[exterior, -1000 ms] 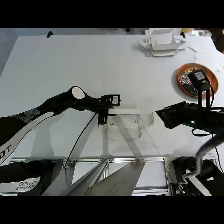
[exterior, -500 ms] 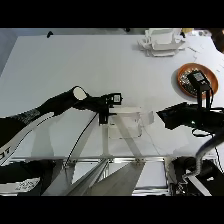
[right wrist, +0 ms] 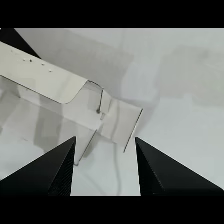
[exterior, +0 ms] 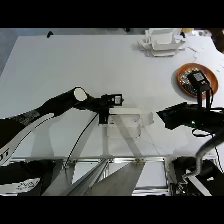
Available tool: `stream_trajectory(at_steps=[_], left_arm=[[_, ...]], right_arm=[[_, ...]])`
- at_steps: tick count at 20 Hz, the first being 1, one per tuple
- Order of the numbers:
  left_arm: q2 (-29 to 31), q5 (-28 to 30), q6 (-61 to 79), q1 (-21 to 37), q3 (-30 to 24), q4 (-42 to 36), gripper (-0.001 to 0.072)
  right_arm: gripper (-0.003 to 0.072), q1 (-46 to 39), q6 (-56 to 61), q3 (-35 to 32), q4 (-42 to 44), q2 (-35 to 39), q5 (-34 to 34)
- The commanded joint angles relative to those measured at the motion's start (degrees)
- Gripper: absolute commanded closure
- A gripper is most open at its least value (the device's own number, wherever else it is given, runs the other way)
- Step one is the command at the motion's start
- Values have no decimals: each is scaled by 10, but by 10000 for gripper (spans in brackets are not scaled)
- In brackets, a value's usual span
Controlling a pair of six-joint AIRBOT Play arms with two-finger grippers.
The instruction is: Fold the box and place the chain.
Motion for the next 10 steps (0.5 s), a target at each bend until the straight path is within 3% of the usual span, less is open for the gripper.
stream_trajectory(at_steps=[1,10], left_arm=[[0,2,2,0,1,3,709],[-10,2,2,0,0,3,702]], right_arm=[[280,0,0,0,0,0,0],[280,0,0,0,0,0,10]])
